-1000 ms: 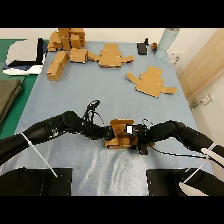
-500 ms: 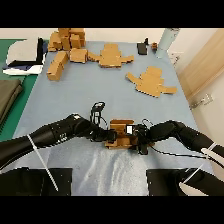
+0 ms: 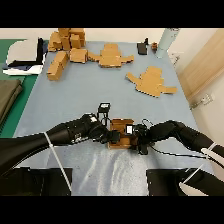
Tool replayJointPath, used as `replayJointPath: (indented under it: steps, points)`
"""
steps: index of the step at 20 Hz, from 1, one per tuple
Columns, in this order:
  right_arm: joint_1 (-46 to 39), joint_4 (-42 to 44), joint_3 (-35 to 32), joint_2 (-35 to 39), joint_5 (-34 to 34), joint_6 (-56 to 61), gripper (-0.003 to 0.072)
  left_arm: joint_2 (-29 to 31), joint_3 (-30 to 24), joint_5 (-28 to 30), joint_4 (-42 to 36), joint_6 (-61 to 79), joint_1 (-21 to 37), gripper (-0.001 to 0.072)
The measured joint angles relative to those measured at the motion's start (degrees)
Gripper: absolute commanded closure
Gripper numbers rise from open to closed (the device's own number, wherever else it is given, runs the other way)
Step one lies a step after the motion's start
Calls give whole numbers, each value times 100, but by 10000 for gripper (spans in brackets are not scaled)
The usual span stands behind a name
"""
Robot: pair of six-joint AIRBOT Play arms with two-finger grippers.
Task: Fold the box.
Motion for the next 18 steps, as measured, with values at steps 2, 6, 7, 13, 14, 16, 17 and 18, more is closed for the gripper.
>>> replayJointPath:
  steps: [2, 6, 7, 13, 14, 16, 17, 18]
  points:
    - [0, -2, 0, 0, 0, 0, 195, -173, 175, -162, 44, -66, -48, 168]
    - [0, -2, 0, 0, 2, 0, 195, -511, 610, -415, 151, -210, -133, 167]
    - [0, 0, 0, 0, 2, 2, 194, -601, 730, -551, 181, -227, -151, 168]
    - [0, -2, 0, 0, 2, 0, 195, -925, 1075, -975, 319, -282, -203, 233]
    - [0, -2, 0, 0, 2, 2, 195, -946, 1097, -992, 317, -286, -203, 392]
    - [0, -2, -2, 0, 0, 4, 194, -973, 1110, -1082, 358, -330, -210, 684]
    - [0, 0, -2, 0, -2, 15, 194, -981, 1117, -1067, 387, -409, -208, 697]
    - [0, 0, -2, -2, -7, 13, 195, -988, 1123, -1029, 378, -411, -203, 697]
